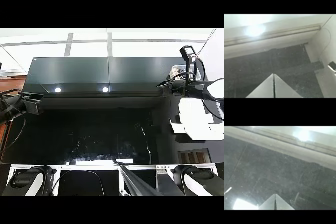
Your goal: Fold the box and place the chain.
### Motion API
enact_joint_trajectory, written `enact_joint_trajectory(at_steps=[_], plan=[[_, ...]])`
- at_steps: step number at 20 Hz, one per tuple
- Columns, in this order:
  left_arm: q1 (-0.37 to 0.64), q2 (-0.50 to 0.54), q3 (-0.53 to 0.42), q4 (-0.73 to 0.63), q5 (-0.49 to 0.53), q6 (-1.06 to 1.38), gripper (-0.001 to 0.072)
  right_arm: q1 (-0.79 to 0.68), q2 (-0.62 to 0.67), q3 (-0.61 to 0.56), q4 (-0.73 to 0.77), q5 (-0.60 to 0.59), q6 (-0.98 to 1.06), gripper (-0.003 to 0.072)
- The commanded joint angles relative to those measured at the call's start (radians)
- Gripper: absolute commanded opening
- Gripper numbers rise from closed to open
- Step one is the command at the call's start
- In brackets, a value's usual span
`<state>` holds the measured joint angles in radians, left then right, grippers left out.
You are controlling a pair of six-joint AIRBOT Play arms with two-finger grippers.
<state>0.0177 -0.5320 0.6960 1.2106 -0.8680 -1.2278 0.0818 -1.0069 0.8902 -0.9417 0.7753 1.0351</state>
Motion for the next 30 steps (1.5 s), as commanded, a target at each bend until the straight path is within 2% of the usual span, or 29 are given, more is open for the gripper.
enact_joint_trajectory(at_steps=[1, 13, 16, 18, 21, 23, 24, 25, 26, 27, 28, 29, 30], plan=[[-0.001, 0.001, 0.001, 0.000, 0.000, 0.000, 0.0024, 0.001, 0.001, 0.000, 0.000, 0.000, 0.000, 0.0016], [-0.001, 0.001, 0.001, 0.000, 0.006, 0.001, 0.0024, 0.001, 0.000, 0.000, 0.003, 0.000, 0.001, 0.0016], [0.000, -0.004, 0.001, 0.000, 0.183, 0.001, 0.0024, 0.001, 0.001, 0.000, 0.003, -0.002, 0.000, 0.0015], [-0.001, -0.004, 0.001, -0.044, 0.261, -0.004, 0.0024, 0.001, 0.001, 0.000, 0.004, -0.024, 0.001, 0.0016], [-0.001, -0.005, 0.001, -0.105, 0.335, -0.005, 0.0024, 0.002, 0.001, 0.000, 0.118, -0.037, 0.001, 0.0016], [-0.002, -0.027, -0.006, -0.185, 0.345, -0.010, 0.0025, 0.002, 0.001, 0.000, 0.207, -0.033, 0.001, 0.0016], [-0.002, -0.058, -0.016, -0.246, 0.332, -0.009, 0.0047, 0.004, 0.000, 0.000, 0.211, -0.046, 0.000, 0.0016], [-0.015, -0.106, -0.028, -0.293, 0.305, -0.005, 0.0224, 0.005, 0.000, 0.000, 0.205, -0.054, 0.000, 0.0016], [-0.040, -0.163, -0.039, -0.291, 0.281, 0.019, 0.0456, 0.005, 0.000, 0.000, 0.193, -0.063, -0.004, 0.0016], [-0.060, -0.230, -0.037, -0.248, 0.237, 0.062, 0.0720, 0.005, 0.000, 0.000, 0.171, -0.072, -0.010, 0.0017], [-0.066, -0.290, -0.027, -0.199, 0.198, 0.074, 0.0716, 0.004, 0.000, 0.000, 0.135, -0.081, -0.009, 0.0074], [-0.065, -0.333, -0.013, -0.180, 0.168, 0.069, 0.0716, 0.000, 0.000, 0.000, 0.106, -0.076, 0.001, 0.0501], [-0.065, -0.365, 0.003, -0.173, 0.146, 0.068, 0.0716, -0.009, 0.000, 0.000, 0.066, -0.060, 0.021, 0.0714]])
